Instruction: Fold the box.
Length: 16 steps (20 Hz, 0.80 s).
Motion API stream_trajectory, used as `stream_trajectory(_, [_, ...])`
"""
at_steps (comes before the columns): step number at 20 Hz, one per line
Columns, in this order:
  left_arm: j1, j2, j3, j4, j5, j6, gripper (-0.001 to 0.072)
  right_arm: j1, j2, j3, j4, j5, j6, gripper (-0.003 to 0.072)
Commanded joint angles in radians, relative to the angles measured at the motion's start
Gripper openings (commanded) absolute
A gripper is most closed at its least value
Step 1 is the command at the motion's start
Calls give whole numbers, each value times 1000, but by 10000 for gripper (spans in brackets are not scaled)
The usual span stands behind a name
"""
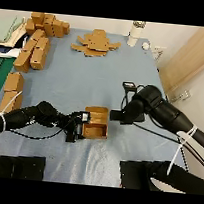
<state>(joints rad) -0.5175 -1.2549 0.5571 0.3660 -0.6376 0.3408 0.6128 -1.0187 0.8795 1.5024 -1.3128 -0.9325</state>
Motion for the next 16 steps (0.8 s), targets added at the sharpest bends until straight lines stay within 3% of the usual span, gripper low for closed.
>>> stream_trajectory(1, [0,0,1,0,0,0,514,-329,-47,-52,274,179,-449,2])
stream_trajectory(3, [0,0,1,0,0,0,514,-524,-172,-52,703,227,-806,1])
stream_trajectory(5, [0,0,1,0,0,0,514,-606,-297,-52,1114,142,-1133,1])
stream_trajectory(7, [0,0,1,0,0,0,515,-600,-380,-51,1346,50,-1270,1])
stream_trajectory(11, [0,0,1,0,0,0,514,-484,-397,-60,1358,-25,-1412,1])
stream_trajectory(16, [0,0,1,0,0,0,514,-397,-294,-144,1326,-49,-1510,2])
